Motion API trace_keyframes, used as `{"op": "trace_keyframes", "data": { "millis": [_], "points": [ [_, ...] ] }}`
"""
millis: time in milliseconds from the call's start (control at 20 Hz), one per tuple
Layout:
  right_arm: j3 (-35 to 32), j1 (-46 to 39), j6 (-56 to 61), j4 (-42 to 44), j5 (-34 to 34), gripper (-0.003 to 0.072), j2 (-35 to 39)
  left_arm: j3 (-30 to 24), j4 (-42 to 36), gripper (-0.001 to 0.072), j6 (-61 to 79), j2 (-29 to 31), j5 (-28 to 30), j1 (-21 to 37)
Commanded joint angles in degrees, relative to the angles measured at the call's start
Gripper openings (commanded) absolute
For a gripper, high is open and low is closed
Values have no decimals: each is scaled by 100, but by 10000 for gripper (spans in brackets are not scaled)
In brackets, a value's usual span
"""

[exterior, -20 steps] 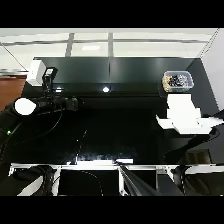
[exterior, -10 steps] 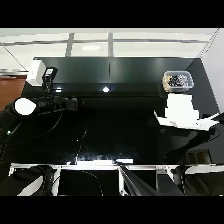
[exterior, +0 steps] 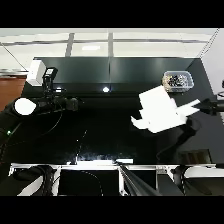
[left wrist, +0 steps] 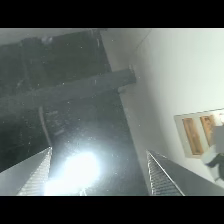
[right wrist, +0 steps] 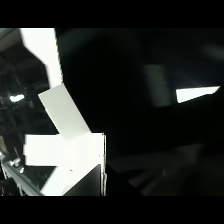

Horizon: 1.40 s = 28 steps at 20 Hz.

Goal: Fold the box and place the chain.

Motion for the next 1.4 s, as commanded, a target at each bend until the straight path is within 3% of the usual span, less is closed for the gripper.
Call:
{"op": "trace_keyframes", "data": {
  "millis": [0, 250, 500, 700, 850, 1050, 1150, 1350],
  "points": [
    [-925, 1008, -98, 778, -1019, 13, 1014, 2, -111, 710, -4, -2, -11, -4],
    [-3115, 2857, -398, 2107, -3458, 13, 3206, 2, -175, 711, -4, -9, -160, -31],
    [-4745, 4140, -658, 2629, -4666, 13, 4627, -131, -323, 710, -4, -35, -251, -39],
    [-4966, 4684, -638, 2645, -4791, 14, 4704, -654, -1259, 710, -4, -315, -37, -181],
    [-4966, 4959, -638, 2632, -4830, 14, 4704, -577, -2514, 710, 824, -1054, -507, -42],
    [-4966, 5069, -636, 2629, -4841, 14, 4704, -264, -4854, 710, 3434, -2402, -2201, 520],
    [-4966, 5069, -636, 2636, -4839, 14, 4704, -136, -5117, 710, 4122, -2861, -2723, 654],
    [-4966, 5069, -632, 2634, -4841, 14, 4704, 195, -4828, 700, 5001, -3556, -3665, 632]
  ]
}}
